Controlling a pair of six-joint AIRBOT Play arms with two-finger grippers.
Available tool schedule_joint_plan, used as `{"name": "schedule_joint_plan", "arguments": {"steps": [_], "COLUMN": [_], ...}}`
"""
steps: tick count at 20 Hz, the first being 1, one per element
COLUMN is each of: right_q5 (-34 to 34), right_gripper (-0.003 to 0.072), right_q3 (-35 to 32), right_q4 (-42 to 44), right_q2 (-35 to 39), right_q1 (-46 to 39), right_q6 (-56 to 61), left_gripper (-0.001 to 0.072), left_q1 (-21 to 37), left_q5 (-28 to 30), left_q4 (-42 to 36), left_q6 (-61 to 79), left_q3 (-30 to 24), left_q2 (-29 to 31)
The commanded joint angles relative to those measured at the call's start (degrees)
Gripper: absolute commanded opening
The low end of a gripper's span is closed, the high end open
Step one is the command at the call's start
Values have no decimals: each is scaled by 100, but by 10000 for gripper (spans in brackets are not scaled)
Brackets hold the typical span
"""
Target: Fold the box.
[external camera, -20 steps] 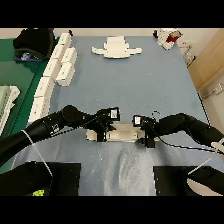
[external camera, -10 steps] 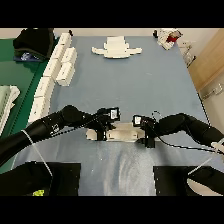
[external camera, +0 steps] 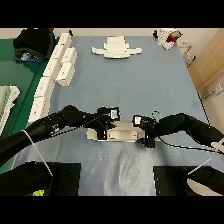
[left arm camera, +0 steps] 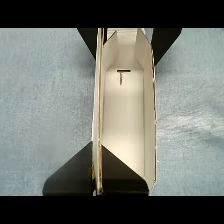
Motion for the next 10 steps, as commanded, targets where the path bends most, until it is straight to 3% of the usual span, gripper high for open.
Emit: {"name": "schedule_joint_plan", "arguments": {"steps": [1,5,10], "right_q5": [7,7,7], "right_gripper": [511,511,510], "right_q3": [4,4,4], "right_q4": [4,2,2], "right_q2": [-4,-4,-4], "right_q1": [2,2,2], "right_q6": [-2,-2,0], "left_gripper": [11,11,11], "left_q1": [-2,-4,-2], "left_q5": [61,35,-553], "left_q4": [0,-13,-44], "left_q6": [4,2,0], "left_q3": [7,7,7], "left_q2": [0,0,-7]}}
